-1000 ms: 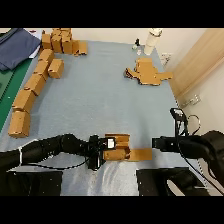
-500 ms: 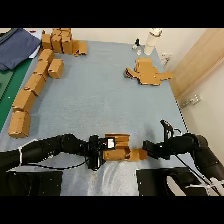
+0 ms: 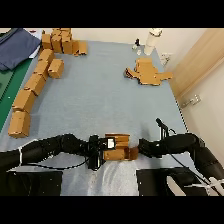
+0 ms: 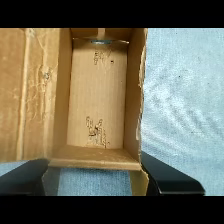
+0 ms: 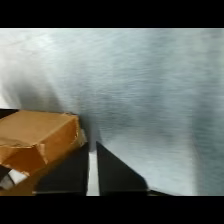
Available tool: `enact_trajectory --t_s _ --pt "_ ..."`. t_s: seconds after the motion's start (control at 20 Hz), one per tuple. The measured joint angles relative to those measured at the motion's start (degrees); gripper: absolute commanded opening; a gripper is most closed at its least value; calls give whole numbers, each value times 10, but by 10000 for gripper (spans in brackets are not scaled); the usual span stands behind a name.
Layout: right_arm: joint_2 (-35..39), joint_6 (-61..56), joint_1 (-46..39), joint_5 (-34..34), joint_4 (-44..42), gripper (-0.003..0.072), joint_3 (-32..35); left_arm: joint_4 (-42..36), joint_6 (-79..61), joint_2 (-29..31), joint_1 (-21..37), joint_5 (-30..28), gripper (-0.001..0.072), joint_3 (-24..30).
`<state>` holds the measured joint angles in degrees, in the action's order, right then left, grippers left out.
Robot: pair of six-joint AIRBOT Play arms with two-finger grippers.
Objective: Fold the box.
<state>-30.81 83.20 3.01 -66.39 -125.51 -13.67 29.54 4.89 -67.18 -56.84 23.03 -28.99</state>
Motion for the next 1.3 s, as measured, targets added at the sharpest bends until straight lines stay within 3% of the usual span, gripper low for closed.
enact_trajectory --t_s 0.2,0.25,0.35,0.4,0.45,1.0,1.05,1.3 --pt "20 23 0 -1 -45 212 -4 0 0 0 0 0 451 0" --pt "25 25 0 -2 -51 288 -6 0 0 0 0 0 451 0" --pt "32 29 0 -3 -59 322 -10 0 0 0 0 0 451 0" --pt "33 30 0 -7 -62 417 -11 0 0 0 0 0 451 0" --pt "33 31 0 -13 -64 466 -12 0 0 0 0 0 451 0" --pt "26 26 87 -6 -63 395 -14 0 0 0 0 0 451 0" --pt "26 20 100 1 -57 361 -16 0 0 0 0 0 451 0" --pt "17 -62 180 25 31 361 -49 0 0 0 0 0 451 0"
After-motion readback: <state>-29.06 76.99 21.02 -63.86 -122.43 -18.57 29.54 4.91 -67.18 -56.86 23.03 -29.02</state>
